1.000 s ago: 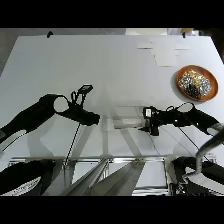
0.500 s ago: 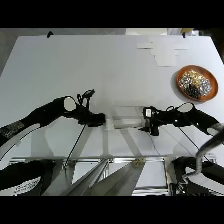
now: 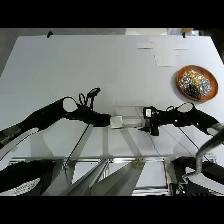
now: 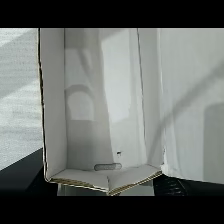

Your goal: Fold the box and place the chain.

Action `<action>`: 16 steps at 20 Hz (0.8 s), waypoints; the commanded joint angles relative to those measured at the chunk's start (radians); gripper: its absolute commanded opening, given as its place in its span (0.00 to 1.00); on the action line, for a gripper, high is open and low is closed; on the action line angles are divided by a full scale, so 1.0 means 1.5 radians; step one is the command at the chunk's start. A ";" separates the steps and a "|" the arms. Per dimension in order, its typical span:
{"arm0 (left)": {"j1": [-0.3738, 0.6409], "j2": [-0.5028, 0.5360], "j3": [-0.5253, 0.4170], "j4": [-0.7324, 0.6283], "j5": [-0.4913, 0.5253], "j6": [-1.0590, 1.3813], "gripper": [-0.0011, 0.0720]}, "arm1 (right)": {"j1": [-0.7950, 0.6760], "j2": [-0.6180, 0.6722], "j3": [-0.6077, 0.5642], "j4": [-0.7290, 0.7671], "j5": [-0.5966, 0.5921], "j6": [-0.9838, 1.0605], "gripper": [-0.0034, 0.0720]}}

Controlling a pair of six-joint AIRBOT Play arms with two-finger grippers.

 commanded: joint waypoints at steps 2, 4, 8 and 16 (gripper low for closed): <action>-0.007 0.027 0.000 -0.001 0.019 0.006 0.23 | 0.000 0.001 0.001 0.000 0.000 0.001 0.65; -0.015 0.026 0.000 -0.001 0.030 0.006 0.24 | 0.000 0.001 0.001 0.000 0.000 0.000 0.65; -0.027 0.027 0.000 -0.001 0.044 0.005 0.46 | 0.000 0.001 0.001 0.000 0.000 0.001 0.65; -0.042 0.026 0.000 -0.001 0.047 -0.002 0.55 | 0.000 0.001 0.001 0.000 0.000 0.000 0.65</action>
